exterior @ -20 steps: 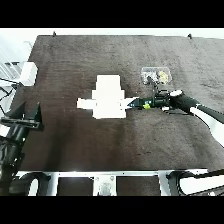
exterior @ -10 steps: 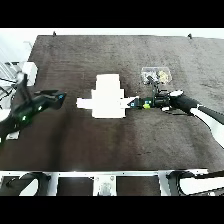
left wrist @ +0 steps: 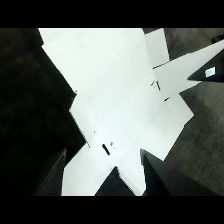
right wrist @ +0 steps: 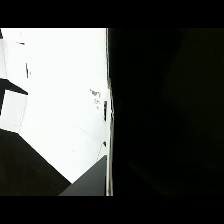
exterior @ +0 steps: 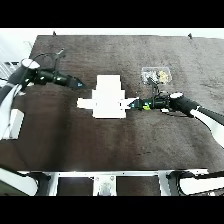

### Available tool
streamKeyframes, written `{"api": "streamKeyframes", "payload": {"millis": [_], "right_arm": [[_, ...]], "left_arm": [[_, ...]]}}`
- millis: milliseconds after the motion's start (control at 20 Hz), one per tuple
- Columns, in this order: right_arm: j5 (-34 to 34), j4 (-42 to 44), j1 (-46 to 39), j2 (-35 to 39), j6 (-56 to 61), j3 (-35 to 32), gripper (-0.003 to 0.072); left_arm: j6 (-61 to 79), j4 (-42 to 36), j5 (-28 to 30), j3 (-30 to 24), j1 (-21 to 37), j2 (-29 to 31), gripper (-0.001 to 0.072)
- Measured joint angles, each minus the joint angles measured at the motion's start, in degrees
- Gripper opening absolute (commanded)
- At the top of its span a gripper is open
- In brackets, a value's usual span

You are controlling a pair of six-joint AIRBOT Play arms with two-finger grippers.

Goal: Fold the box and place the chain.

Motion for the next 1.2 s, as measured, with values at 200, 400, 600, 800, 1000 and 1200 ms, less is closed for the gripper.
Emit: {"api": "streamKeyframes", "payload": {"millis": [200,400,600,800,1000,1200], "right_arm": [[-0.24,0.22,0.0,0.0,-0.48,-0.02,0.0004],[-0.28,0.31,0.0,0.0,-0.59,-0.04,0.0004],[0.44,0.28,-0.02,0.0,-0.68,-0.02,0.0004],[1.05,0.2,0.0,0.0,-0.72,-0.04,0.0004],[1.31,0.13,-0.02,0.0,-0.83,-0.04,0.0005],[1.36,0.11,0.0,0.0,-0.9,-0.04,0.0004]], "left_arm": [[-6.56,7.32,-5.01,14.53,-3.23,-9.68,0.05],[-8.09,8.52,-6.93,20.5,-5.27,-15.32,0.0561],[-6.95,5.46,-6.51,22.38,-6.47,-19.02,0.056],[-6.32,3.69,-6.67,24.2,-7.74,-22.6,0.056],[-5.99,2.78,-7.34,25.16,-8.48,-24.9,0.0528],[-5.66,2.64,-9.4,25.44,-8.11,-25.59,0.0469]]}}
